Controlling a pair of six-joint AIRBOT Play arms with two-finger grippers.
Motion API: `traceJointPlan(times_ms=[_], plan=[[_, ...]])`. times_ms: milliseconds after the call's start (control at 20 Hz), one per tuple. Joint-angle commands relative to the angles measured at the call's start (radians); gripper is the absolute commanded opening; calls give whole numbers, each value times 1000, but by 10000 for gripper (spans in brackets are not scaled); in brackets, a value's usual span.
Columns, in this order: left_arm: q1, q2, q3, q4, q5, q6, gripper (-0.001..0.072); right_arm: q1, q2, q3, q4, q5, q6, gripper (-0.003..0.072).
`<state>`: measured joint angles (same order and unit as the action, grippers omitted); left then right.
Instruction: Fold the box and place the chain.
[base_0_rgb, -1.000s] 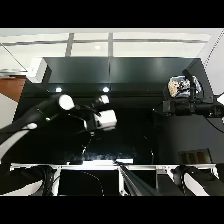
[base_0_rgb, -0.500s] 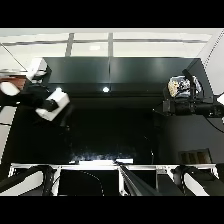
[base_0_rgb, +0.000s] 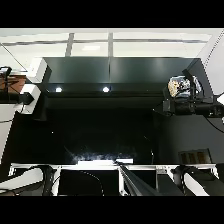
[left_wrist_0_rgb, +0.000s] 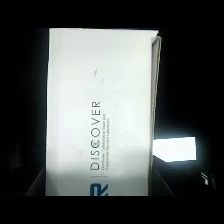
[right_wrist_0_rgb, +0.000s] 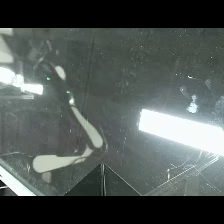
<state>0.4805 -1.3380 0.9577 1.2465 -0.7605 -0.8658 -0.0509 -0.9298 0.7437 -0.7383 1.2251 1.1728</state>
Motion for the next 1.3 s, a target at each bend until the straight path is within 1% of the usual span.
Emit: traceJointPlan(times_ms=[0, 200, 300, 450, 750, 800, 850, 1050, 1150, 1250], plan=[[21, -97, 100, -7, 56, 51, 465, -1, 1, 1, 0, -3, 1, 30], [18, -185, 202, -75, 81, 103, 464, -1, 1, 1, 0, -3, 1, 29], [16, -227, 237, -118, 62, 104, 464, -1, 1, 1, 0, -8, 1, 30], [7, -257, 244, -120, 60, 104, 465, -1, 1, 1, 0, -25, 1, 29], [6, -264, 244, -122, 63, 103, 472, -1, 1, 1, 0, -25, 1, 30], [6, -264, 244, -122, 63, 97, 563, -1, 1, 1, 0, -25, 1, 30], [6, -264, 244, -122, 67, 77, 718, -1, 1, 1, 0, -25, 1, 29], [6, -231, 246, -121, 69, -3, 720, -1, 1, 1, 2, -22, 2, 30], [6, -179, 246, -121, 64, -6, 720, -1, 1, 1, 5, -8, 2, 29], [7, -100, 246, -112, 69, -6, 720, -1, 1, 1, 21, 20, 0, 28]])
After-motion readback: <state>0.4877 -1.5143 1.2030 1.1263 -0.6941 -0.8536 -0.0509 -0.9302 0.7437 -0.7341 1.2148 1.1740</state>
